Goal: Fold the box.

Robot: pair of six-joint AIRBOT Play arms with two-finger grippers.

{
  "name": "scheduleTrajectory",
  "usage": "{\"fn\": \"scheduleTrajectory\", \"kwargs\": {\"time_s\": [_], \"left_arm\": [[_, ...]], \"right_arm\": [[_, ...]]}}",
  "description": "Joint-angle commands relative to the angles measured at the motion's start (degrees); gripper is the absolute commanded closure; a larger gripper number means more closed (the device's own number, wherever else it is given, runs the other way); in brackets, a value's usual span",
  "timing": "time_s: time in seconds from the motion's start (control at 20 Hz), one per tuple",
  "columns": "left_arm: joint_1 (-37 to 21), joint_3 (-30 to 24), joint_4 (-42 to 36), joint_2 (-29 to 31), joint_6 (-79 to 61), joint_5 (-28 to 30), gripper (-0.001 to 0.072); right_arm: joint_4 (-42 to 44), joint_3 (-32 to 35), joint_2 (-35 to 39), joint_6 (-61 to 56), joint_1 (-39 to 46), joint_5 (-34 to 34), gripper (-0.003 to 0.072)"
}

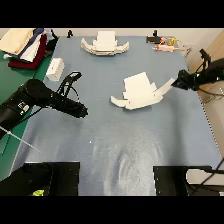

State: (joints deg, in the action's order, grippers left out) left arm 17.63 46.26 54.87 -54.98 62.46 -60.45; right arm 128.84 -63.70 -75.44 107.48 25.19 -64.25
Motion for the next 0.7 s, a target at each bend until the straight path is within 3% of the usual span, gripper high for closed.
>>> {"fn": "scheduleTrajectory", "kwargs": {"time_s": [0.0,0.15,0.3,0.35,0.4,0.65], "left_arm": [[0.02,-0.02,0.0,0.02,-0.02,0.0,0.0697],[0.02,-0.02,0.0,0.02,0.0,0.02,0.0697],[0.02,-0.02,0.0,0.02,0.0,0.0,0.0697],[0.02,-0.02,0.0,0.02,-0.02,0.0,0.0697],[0.02,-0.02,0.0,0.02,0.0,0.0,0.0697],[0.02,-0.02,0.0,0.02,-0.02,0.0,0.0697]], "right_arm": [[0.0,21.73,17.14,-1.75,-3.52,6.19,0.0687],[-0.07,32.0,28.52,-4.31,-6.03,6.84,0.0686],[-0.96,36.22,33.55,-7.76,-6.36,6.71,0.0664],[-1.99,36.52,33.66,-8.55,-6.34,6.43,0.0475],[-3.45,36.5,33.33,-8.72,-6.32,6.23,0.0236],[-7.34,28.98,25.66,-10.58,-3.89,3.23,0.0212]]}}
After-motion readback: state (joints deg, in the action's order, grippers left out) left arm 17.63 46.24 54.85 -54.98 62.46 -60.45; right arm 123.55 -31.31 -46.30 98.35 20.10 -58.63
